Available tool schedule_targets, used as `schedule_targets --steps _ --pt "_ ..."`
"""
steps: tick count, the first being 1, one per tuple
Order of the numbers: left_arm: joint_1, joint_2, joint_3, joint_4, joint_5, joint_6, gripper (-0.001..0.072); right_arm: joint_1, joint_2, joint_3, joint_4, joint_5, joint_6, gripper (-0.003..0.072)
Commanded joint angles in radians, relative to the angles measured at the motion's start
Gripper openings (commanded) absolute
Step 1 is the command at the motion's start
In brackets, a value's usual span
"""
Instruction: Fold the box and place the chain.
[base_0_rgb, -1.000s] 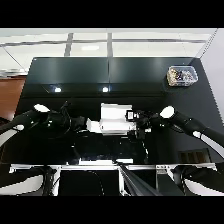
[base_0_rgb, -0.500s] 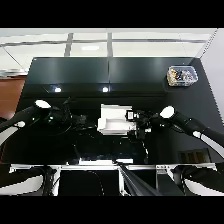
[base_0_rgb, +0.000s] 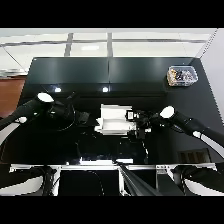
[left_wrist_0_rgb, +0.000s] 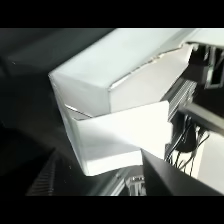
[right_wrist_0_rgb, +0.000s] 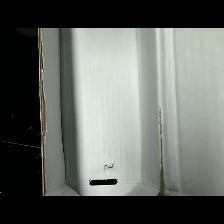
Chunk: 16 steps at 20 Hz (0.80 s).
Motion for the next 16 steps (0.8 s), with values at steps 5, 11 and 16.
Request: schedule_targets --steps 5,11,16 --pt "-0.122 0.0 0.134 0.114 0.002 -0.204 0.0489 0.001 0.0 0.0 0.0 0.0 0.0 0.0183" --pt "-0.164 0.0 0.152 0.196 0.062 -0.317 0.0401 0.001 0.0 0.0 0.0 0.0 0.0 0.0183" --pt "-0.222 0.0 0.152 0.262 0.127 -0.382 0.0401 0.001 0.0 0.0 0.0 0.0 0.0 0.0183"
